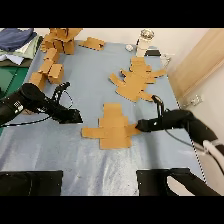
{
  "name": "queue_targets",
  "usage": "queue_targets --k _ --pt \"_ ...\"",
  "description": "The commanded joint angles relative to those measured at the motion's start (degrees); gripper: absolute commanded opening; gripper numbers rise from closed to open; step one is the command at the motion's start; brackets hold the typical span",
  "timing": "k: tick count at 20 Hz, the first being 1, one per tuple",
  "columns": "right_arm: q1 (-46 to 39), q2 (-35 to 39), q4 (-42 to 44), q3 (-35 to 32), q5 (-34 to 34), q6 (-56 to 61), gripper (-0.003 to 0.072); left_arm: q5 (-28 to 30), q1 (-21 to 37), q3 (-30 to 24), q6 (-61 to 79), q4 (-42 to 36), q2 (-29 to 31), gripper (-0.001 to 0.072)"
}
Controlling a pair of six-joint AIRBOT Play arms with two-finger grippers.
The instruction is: Fold the box.
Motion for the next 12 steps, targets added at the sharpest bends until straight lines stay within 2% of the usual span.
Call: queue_targets --k 1,4,6,12 --pt "8.98 9.01 -0.04 -7.37 9.25 3.34 -0.0003 0.83 0.44 -0.48 3.04 -1.40 -1.44 0.0401" --pt "15.13 11.76 -0.85 -8.22 11.45 4.44 -0.0003 0.81 2.71 -0.48 8.68 -9.77 -4.13 0.0410" --pt "18.58 12.20 -0.87 -8.22 12.50 4.85 -0.0003 0.63 4.72 -0.48 10.12 -13.18 -5.95 0.0539" --pt "27.85 12.35 -1.79 -8.22 16.92 8.61 -0.0003 -1.84 6.08 -0.55 12.13 -14.62 -11.67 0.0535"
